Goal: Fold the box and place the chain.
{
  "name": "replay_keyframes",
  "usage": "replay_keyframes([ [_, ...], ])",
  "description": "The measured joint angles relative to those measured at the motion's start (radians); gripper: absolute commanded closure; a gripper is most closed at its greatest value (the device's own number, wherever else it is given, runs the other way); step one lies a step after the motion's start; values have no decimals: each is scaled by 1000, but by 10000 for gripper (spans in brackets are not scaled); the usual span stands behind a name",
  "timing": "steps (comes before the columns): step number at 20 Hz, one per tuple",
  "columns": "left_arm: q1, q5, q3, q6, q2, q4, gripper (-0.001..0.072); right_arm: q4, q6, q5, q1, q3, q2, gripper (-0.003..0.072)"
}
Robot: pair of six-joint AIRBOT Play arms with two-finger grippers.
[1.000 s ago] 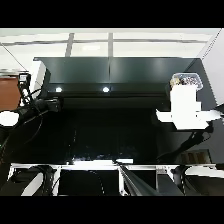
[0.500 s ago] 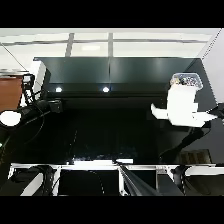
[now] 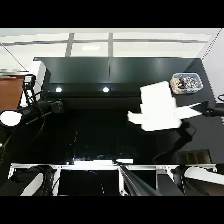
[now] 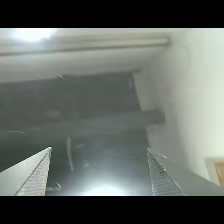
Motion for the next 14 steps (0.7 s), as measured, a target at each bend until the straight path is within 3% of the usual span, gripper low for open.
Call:
replay_keyframes([
  [3, -63, -27, 0, 17, 0, -12, -5, 195, -85, -105, 152, -239, 171, 674],
  [6, -130, -35, 6, 32, -8, -26, -4, 293, -129, -274, 363, -428, 311, 674],
  [9, -158, -92, 47, 21, -73, -79, -4, 339, -146, -416, 570, -521, 378, 674],
  [14, -171, -350, 182, 28, -329, -193, -4, 407, -151, -597, 816, -568, 411, 674],
])
